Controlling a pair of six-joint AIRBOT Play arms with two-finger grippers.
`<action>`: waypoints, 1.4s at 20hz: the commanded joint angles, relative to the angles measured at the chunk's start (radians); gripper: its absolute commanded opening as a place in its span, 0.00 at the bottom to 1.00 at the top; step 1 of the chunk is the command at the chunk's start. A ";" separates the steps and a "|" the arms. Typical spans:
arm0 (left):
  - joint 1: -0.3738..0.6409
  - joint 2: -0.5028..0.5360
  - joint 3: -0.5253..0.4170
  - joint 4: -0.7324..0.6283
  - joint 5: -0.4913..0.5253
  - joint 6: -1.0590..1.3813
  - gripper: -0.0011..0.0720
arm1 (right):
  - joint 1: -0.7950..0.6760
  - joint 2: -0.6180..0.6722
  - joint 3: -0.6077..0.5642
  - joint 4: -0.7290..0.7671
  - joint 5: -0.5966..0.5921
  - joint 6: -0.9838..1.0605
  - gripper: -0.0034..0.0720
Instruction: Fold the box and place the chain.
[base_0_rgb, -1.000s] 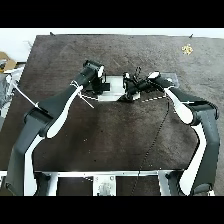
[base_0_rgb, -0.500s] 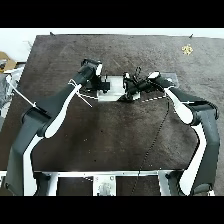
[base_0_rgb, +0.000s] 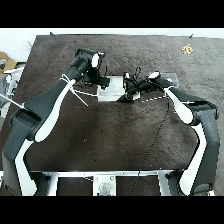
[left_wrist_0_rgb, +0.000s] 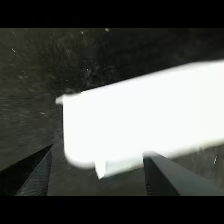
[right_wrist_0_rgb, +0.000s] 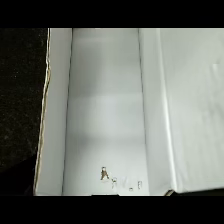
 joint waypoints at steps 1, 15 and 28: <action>0.002 0.078 0.000 -0.017 -0.042 0.201 0.85 | 0.000 -0.001 0.000 0.000 0.000 0.000 0.47; 0.345 0.158 -0.313 -0.723 0.204 1.151 0.85 | 0.000 -0.001 0.000 0.000 0.000 0.000 0.47; 0.514 0.067 -0.444 -1.088 0.127 1.788 0.82 | 0.000 -0.001 0.000 0.000 0.000 0.000 0.47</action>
